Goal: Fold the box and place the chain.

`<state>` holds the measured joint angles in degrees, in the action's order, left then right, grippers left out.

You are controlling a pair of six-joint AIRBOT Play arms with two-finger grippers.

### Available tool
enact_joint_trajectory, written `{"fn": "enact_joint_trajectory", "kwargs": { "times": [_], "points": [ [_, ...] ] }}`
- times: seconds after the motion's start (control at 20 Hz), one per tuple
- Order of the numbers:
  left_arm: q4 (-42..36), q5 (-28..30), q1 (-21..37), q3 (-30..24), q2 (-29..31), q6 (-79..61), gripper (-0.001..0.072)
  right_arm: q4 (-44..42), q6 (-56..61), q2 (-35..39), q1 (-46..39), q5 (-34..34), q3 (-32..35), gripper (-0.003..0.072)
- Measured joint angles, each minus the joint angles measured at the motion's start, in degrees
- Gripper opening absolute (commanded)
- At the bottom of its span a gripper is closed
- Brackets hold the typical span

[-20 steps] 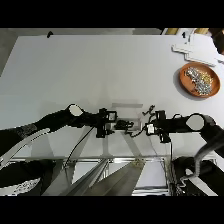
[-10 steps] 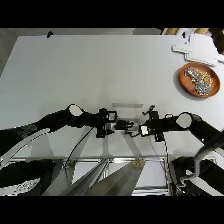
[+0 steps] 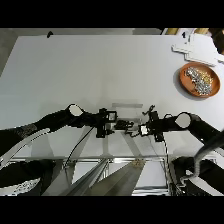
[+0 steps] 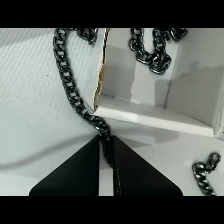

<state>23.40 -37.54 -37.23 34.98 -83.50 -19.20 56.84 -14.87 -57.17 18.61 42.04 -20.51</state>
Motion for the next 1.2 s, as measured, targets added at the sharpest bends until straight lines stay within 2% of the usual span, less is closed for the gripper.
{"fn": "enact_joint_trajectory", "kwargs": {
  "times": [0.1,0.3,0.45,0.7,1.0,1.2],
  "points": [
    [0.0,0.0,0.0,0.0,0.0,0.0,0.0219,3.2,2.8,3.3,-0.1,-1.0,-0.1,0.0016],
    [0.0,0.0,0.0,0.0,0.0,0.0,0.0219,6.9,6.6,12.6,-0.1,3.5,-0.1,0.0016],
    [0.0,0.0,0.0,0.0,0.0,0.0,0.0219,4.6,9.6,19.6,-0.1,5.4,-0.1,0.0016],
    [0.0,-0.1,0.0,0.0,0.0,0.0,0.0219,-11.1,11.2,25.5,0.0,5.5,-0.1,0.0017],
    [0.0,-0.2,0.0,0.0,0.0,0.0,0.0219,-30.5,11.4,26.7,0.0,2.3,-0.1,0.0017],
    [0.0,-0.3,0.0,0.0,0.0,0.0,0.0219,-38.3,11.4,26.8,0.0,1.6,-0.1,0.0017]
  ]
}}
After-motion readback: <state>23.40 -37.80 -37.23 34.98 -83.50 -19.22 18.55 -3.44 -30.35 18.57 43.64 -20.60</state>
